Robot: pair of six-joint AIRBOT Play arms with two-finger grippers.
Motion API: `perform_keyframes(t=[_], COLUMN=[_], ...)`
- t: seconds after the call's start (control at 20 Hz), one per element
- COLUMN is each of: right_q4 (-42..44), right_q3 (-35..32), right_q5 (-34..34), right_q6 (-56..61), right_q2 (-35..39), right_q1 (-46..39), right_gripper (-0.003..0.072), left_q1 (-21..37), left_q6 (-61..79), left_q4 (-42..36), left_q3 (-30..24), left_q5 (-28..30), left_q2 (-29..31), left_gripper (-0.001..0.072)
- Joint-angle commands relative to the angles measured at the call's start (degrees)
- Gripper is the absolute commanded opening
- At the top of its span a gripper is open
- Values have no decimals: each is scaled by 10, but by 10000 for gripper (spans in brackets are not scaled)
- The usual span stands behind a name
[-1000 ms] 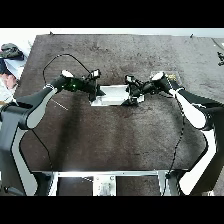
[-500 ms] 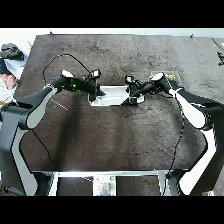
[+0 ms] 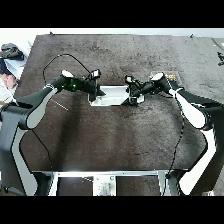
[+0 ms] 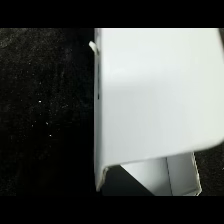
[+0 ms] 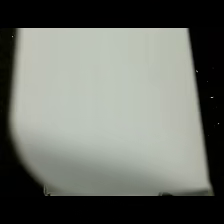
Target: Fold the box and place the chain.
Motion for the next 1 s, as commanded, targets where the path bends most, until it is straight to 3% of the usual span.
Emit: perform_keyframes(t=[0.0,0.5,0.6,0.8,0.95], right_q4=[0,0,0,0,0], right_q3=[0,0,0,0,0], right_q5=[-1,-1,-1,-1,-1], right_q6=[0,0,0,0,0], right_q2=[0,0,0,0,0], right_q1=[0,0,1,0,0], right_gripper=[523,523,523,523,523], left_q1=[0,0,0,5,36], left_q6=[0,1,1,-7,-48], left_q4=[0,-1,0,1,2], left_q3=[0,0,0,3,16], left_q5=[0,3,5,-8,-78], left_q2=[0,0,0,11,39], left_gripper=[11,13,374,350,350])
